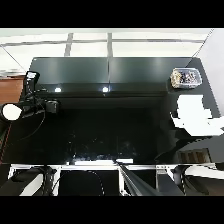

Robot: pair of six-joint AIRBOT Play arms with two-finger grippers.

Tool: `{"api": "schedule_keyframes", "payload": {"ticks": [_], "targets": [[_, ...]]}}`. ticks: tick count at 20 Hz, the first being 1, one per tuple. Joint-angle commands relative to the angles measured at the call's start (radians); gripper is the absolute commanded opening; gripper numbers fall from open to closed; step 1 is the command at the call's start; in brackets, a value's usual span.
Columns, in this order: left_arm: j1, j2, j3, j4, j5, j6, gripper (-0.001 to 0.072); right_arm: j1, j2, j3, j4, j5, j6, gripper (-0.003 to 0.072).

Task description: Fold the box and place the chain.

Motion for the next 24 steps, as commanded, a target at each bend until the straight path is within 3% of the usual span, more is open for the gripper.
{"api": "schedule_keyframes", "payload": {"ticks": [1, 3, 5, 6, 9, 12, 15, 18, 21, 24], "targets": [[0.0, 0.0, 0.0, -0.007, 0.005, 0.003, 0.0712, -0.063, -0.138, 0.057, 0.212, 0.192, -0.268, 0.0718], [0.0, 0.0, 0.0, -0.007, 0.002, 0.003, 0.0712, -0.044, -0.179, 0.057, 0.218, 0.212, -0.36, 0.0716], [0.0, 0.0, 0.0, -0.007, -0.013, 0.003, 0.0712, -0.018, -0.197, 0.057, 0.219, 0.156, -0.419, 0.0691], [0.0, 0.0, 0.0, -0.007, -0.016, 0.003, 0.0711, -0.003, -0.201, 0.057, 0.212, 0.146, -0.429, 0.0555], [0.0, 0.0, 0.0, -0.006, -0.014, 0.0, 0.071, 0.009, -0.203, 0.063, 0.14, 0.163, -0.414, 0.0509], [0.0, 0.0, 0.0, -0.007, -0.014, 0.0, 0.071, 0.012, -0.202, 0.097, 0.151, 0.209, -0.414, 0.0039], [0.0, 0.0, 0.0, -0.007, -0.013, 0.0, 0.071, 0.026, -0.188, 0.102, 0.175, 0.272, -0.402, 0.0017], [0.0, 0.0, 0.0, -0.006, -0.011, 0.0, 0.071, 0.059, -0.105, 0.076, 0.323, 0.283, -0.403, 0.0016], [0.0, 0.0, 0.0, -0.007, -0.005, 0.0, 0.071, 0.134, 0.062, -0.058, 0.451, 0.244, -0.404, 0.0016], [0.0, 0.0, 0.0, -0.008, -0.006, 0.0, 0.071, 0.227, 0.244, -0.253, 0.462, 0.197, -0.4, 0.0016]]}}
